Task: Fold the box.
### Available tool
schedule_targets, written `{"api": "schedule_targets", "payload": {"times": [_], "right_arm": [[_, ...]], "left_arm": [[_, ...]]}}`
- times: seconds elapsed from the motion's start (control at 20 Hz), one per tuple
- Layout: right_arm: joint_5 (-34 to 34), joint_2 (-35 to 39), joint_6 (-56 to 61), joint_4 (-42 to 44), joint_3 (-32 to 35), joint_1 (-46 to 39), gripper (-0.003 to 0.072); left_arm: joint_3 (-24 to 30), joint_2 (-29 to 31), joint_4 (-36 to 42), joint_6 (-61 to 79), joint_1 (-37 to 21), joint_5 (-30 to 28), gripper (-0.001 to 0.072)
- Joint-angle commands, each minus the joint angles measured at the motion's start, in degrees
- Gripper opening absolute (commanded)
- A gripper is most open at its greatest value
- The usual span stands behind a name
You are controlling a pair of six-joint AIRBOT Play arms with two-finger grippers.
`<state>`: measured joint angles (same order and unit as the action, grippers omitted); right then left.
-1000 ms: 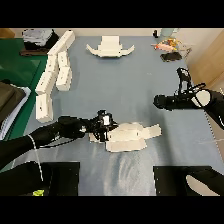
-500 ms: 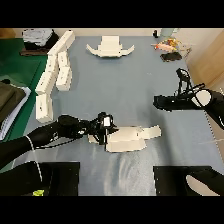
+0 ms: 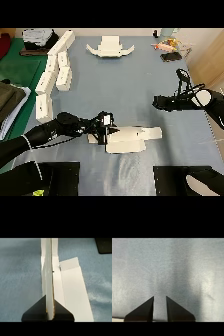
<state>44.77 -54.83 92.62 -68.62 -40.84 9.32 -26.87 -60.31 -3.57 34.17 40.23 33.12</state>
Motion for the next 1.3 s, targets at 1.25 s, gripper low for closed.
{"api": "schedule_targets", "payload": {"times": [1.25], "right_arm": [[2.14,-0.11,-0.02,0.76,-0.02,0.07,0.0222]], "left_arm": [[-1.49,-5.07,-2.97,-2.75,-4.13,9.99,0.0015]]}}
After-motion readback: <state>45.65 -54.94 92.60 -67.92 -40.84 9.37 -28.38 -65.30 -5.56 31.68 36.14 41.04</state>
